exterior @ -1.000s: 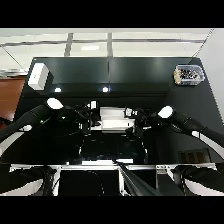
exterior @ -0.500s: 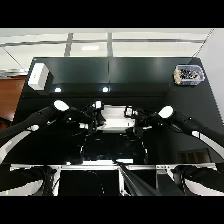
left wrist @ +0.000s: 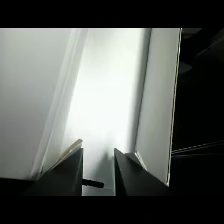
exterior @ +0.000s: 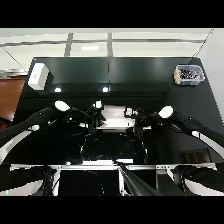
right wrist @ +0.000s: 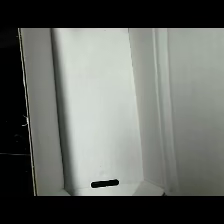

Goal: Fold the box and place the chain.

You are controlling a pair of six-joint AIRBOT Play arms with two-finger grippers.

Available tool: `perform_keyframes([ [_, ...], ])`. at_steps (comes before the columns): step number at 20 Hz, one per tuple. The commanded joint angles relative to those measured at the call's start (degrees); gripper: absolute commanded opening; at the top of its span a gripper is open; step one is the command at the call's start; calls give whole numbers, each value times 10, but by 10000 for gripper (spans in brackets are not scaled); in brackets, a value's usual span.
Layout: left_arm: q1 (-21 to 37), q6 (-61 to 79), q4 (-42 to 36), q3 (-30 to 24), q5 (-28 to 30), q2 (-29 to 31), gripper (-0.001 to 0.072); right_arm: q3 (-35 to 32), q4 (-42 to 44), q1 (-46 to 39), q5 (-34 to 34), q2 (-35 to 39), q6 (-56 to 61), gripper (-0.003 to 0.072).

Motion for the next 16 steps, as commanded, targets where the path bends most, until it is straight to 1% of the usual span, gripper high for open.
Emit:
perform_keyframes([
  [1, 0, -1, -2, 0, -6, 0, 322, 0, 0, 0, 0, 0, 0, 402],
  [2, 0, -3, -2, 0, -5, 0, 497, 0, 0, 0, 0, 0, 0, 402],
  [3, 0, -8, -2, 1, -3, 0, 492, 0, 0, 0, 0, 0, 0, 402],
  [4, 1, -19, 2, 2, -4, 1, 234, 0, 0, 0, 0, 0, 0, 402],
  [5, 2, -33, 28, 6, -12, 4, 34, 0, 0, 0, 0, 0, 0, 402],
  [7, 10, -115, 85, 16, -19, 22, 26, 0, 0, 0, 0, 0, 0, 402],
  [10, 43, -252, 200, 16, -17, 86, 26, 0, 0, 0, 0, 0, 0, 402],
  [13, 105, -416, 328, 14, -21, 140, 26, 0, 0, 0, 0, 0, 0, 402],
  [15, 150, -581, 391, 8, -28, 144, 25, 0, 0, 0, 0, 0, 0, 402],
  [16, 175, -668, 406, 3, -30, 143, 26, 0, 0, 0, 0, 0, 0, 402],
])
